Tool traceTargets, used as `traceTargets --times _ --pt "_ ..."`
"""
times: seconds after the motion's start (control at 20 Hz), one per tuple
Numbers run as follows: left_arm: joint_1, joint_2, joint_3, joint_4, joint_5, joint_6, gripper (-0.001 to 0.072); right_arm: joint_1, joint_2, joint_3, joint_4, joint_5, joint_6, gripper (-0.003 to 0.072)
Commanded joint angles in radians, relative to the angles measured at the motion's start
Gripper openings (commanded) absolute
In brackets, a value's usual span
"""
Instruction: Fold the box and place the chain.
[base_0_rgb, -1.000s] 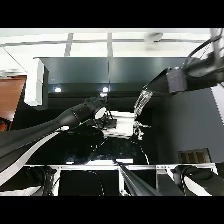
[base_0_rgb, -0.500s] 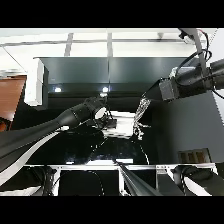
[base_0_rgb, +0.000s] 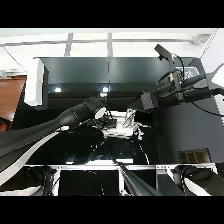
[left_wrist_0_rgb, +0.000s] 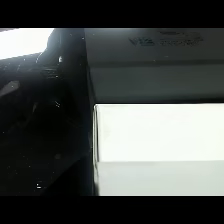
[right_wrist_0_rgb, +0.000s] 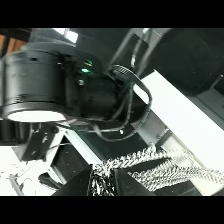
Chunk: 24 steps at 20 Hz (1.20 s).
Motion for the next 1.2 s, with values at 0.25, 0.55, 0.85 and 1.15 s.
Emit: traceTargets --times 0.25,0.55,0.85,1.15 --pt "0.001 0.000 0.000 0.000 0.000 0.000 0.0031 -0.198 0.054 -0.026 -0.089 0.097 -0.002 0.0016" --pt "0.001 0.000 0.000 0.000 0.000 0.000 0.0031 -0.275 0.090 -0.027 -0.081 0.247 -0.010 0.0016" --pt "0.001 0.000 0.000 0.000 0.000 0.000 0.0031 -0.183 0.090 -0.041 -0.048 0.173 -0.015 0.0016" --pt "0.001 0.000 0.000 0.000 0.000 0.000 0.0031 -0.008 0.085 -0.200 0.044 -0.147 -0.015 0.0016"
